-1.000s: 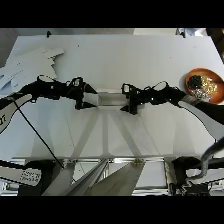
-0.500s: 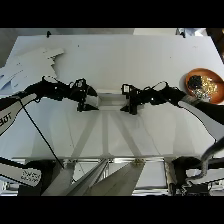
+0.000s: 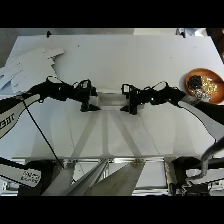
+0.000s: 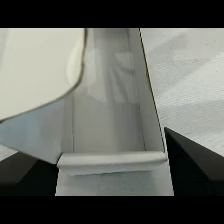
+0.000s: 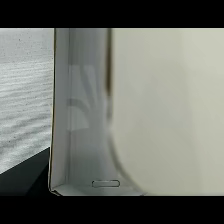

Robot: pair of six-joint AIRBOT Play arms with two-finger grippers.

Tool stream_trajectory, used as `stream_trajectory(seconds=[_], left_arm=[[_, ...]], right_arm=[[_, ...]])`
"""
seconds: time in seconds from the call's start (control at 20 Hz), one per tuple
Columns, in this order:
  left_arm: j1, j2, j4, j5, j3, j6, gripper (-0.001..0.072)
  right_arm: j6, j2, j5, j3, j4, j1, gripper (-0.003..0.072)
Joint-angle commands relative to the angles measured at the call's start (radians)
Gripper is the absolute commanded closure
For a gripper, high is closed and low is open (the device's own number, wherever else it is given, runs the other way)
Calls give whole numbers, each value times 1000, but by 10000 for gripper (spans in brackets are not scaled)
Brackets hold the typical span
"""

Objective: Fold the box and place the chain.

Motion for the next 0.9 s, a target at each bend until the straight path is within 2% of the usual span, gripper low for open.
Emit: stream_trajectory(seconds=[0.0, 0.25, 0.5, 0.6, 0.7, 0.85], left_arm=[[-12, 2, 17, 29, 1, -20, 13], [-17, 3, 13, 46, 1, -32, 14], [-53, 6, 42, 126, 1, -86, 18], [-58, 7, 55, 128, 2, -88, 98], [-60, 6, 58, 129, 3, -90, 124], [-60, 6, 60, 126, 3, -90, 358]], right_arm=[[0, 1, 0, 1, 0, 0, 255], [0, 1, 0, 1, 0, 0, 255], [0, 1, 0, 1, 0, 0, 255], [0, 1, 0, 1, 0, 0, 255], [0, 1, -1, 1, 0, 0, 255], [0, 1, -1, 1, 0, 0, 255]])
